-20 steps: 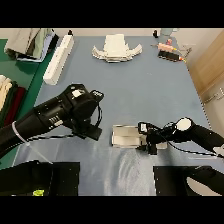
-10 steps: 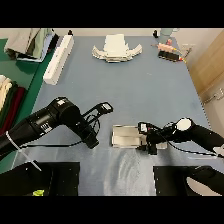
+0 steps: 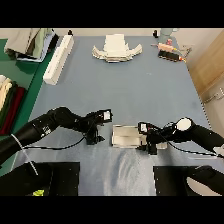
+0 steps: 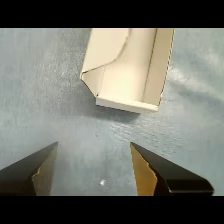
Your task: Fold the box.
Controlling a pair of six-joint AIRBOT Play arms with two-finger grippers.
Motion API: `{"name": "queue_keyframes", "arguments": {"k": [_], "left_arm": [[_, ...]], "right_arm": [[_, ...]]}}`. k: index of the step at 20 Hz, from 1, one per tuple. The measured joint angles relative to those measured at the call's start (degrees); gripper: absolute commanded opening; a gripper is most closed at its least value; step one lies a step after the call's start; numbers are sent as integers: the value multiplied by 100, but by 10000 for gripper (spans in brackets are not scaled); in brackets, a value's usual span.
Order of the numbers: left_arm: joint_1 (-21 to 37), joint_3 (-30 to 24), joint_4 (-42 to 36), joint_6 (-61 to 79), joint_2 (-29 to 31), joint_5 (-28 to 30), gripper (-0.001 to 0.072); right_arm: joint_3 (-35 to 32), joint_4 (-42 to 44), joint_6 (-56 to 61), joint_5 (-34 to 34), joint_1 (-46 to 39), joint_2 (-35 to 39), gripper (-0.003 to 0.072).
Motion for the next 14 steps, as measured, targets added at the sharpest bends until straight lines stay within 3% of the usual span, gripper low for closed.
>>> {"name": "queue_keyframes", "arguments": {"k": [6, 14], "left_arm": [[35, -229, -1224, 1792, -540, 184, 698], [-81, -264, -2116, 2457, -962, 138, 698]], "right_arm": [[0, 0, 2, 0, 0, 0, 449], [0, 0, 0, 0, 0, 0, 449]]}}
